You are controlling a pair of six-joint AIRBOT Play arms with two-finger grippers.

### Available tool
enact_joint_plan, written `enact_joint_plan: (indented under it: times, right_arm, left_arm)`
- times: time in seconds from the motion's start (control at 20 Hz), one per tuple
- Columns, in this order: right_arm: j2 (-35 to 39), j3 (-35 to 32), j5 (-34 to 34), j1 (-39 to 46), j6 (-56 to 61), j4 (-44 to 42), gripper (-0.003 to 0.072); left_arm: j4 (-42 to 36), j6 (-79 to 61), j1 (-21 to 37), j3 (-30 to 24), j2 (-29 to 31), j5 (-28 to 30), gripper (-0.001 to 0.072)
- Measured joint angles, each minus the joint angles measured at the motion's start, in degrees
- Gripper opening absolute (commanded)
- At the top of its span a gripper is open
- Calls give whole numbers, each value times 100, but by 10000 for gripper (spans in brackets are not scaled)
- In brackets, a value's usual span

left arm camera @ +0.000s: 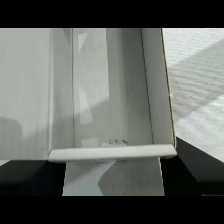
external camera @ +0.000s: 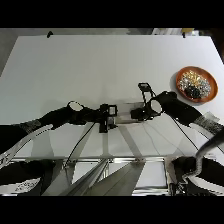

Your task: Fold the box and place the chain.

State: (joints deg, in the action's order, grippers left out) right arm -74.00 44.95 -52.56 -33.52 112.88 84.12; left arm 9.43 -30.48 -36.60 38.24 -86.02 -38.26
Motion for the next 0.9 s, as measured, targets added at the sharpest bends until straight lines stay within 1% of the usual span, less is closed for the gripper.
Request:
enact_joint_plan:
  times: [0.05,0.15,0.25,0.3,0.35,0.6,0.7,0.9]
  right_arm:
    - [-7,2,-22,-2,37,46,32]
    - [-17,9,-39,-4,107,76,11]
    - [-24,11,-55,-4,116,83,17]
    - [-26,13,-63,-4,118,85,119]
    - [-28,13,-63,-4,114,81,194]
    - [-33,11,-114,-11,225,94,191]
    - [-33,11,-133,-13,291,129,151]
    - [-85,13,-251,-13,518,317,150]
  left_arm:
    - [0,0,0,0,0,-2,170]
    - [0,0,0,0,0,-4,170]
    - [0,-4,0,0,0,-7,170]
    - [0,-4,0,0,0,-7,170]
    - [2,-22,0,0,0,-7,170]
    - [4,-22,-4,0,0,-22,170]
    - [4,-20,-7,0,0,-22,170]
    - [4,-20,-7,0,-2,-24,170]
